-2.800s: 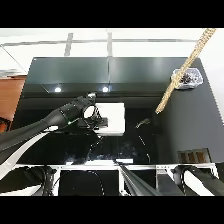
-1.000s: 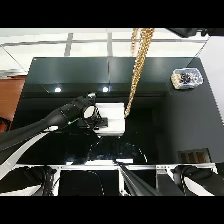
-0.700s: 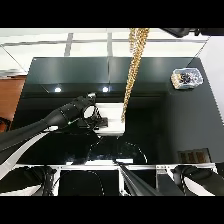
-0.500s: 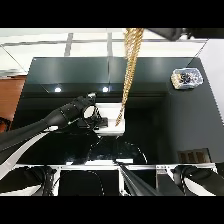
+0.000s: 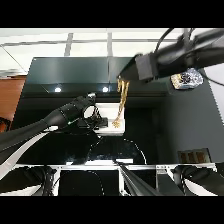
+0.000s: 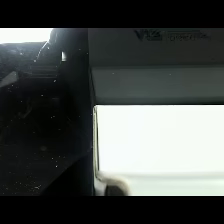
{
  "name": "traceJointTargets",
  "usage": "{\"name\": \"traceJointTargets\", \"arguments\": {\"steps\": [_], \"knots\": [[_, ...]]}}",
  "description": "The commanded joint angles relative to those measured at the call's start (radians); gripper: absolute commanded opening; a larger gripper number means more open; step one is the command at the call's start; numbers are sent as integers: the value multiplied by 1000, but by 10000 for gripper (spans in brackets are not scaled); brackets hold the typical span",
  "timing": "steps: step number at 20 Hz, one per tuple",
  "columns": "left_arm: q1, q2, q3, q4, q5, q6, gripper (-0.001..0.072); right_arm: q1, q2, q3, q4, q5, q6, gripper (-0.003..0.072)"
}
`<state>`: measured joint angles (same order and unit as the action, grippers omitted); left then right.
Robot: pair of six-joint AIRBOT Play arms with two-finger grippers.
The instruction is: Fold the box and place the chain.
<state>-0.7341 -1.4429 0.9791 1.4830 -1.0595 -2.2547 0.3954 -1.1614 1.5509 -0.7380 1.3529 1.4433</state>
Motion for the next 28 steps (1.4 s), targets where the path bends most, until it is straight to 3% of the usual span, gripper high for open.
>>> {"name": "traceJointTargets", "arguments": {"steps": [1,4,9,17,18,19,20,23,28], "knots": [[1,0,1,0,1,0,30,5,-3,-130,-41,-4,16,4],[1,0,1,0,1,0,30,7,-3,-267,36,-106,14,4],[1,0,1,0,1,0,30,24,-8,-444,34,-229,15,8],[1,0,1,0,1,0,30,114,-93,-557,28,-323,15,14],[1,0,1,0,1,0,30,113,-97,-557,27,-326,15,51],[1,0,1,0,1,0,30,109,-96,-557,26,-327,15,234],[1,0,1,0,1,0,30,100,-96,-557,26,-310,15,270],[1,0,1,0,1,0,30,18,-77,-557,-6,-201,15,269],[3,0,1,-1,2,-1,30,-153,48,-557,-228,-163,38,269]]}}
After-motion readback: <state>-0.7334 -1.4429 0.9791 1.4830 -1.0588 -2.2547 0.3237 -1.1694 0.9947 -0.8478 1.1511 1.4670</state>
